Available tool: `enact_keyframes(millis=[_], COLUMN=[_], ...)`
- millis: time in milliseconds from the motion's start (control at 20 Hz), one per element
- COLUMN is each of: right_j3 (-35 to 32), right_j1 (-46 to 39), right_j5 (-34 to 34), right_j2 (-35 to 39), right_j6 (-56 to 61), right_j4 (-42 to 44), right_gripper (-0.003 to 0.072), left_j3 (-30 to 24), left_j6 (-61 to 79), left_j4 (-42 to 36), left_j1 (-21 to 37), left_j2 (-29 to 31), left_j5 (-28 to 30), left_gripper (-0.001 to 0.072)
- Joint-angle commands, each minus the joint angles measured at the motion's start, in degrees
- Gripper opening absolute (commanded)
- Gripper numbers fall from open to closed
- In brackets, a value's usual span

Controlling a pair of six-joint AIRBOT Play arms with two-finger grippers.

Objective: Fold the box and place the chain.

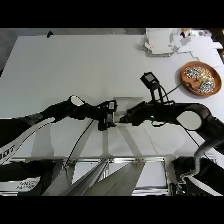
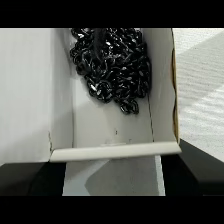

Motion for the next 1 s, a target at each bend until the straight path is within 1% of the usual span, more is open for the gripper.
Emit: enact_keyframes(millis=[0, 100, 200, 300, 450, 600, 700, 850, 950], right_j3=[-1.68, -1.68, -1.64, -1.11, 0.79, 1.18, 1.16, 0.98, 0.96], right_j1=[0.07, 0.07, 0.04, -0.02, -2.14, -7.67, -12.90, -20.17, -24.24], right_j5=[-1.81, -2.01, -2.08, -1.42, -0.72, -1.16, -1.03, -1.07, -1.07], right_j2=[-6.03, -8.11, -8.31, -6.78, -1.68, 3.96, 5.16, 3.61, 0.35], right_j6=[0.07, 0.04, 0.02, 0.02, 0.04, 0.15, 2.16, 6.14, 6.10], right_j4=[-0.07, -0.31, -0.42, -0.68, -2.71, -7.08, -10.78, -16.33, -17.70], right_gripper=[0.0197, 0.0203, 0.0203, 0.0203, 0.0202, 0.0202, 0.0201, 0.0201, 0.0202], left_j3=[-0.02, -0.02, -0.02, -0.02, -0.02, -0.02, -0.02, -0.02, -0.02], left_j6=[0.02, 0.04, 0.04, 0.02, 0.02, 0.02, 0.02, 0.02, 0.04], left_j4=[0.00, 0.00, 0.00, 0.00, 0.00, 0.00, 0.00, 0.00, 0.00], left_j1=[0.02, 0.02, 0.02, 0.02, 0.02, 0.02, 0.02, 0.02, 0.02], left_j2=[0.04, 0.04, 0.04, 0.04, 0.04, 0.04, 0.04, 0.04, 0.04], left_j5=[0.02, 0.02, 0.02, 0.00, 0.02, 0.00, 0.00, 0.00, 0.02], left_gripper=[0.0150, 0.0150, 0.0150, 0.0150, 0.0150, 0.0150, 0.0150, 0.0150, 0.0150])
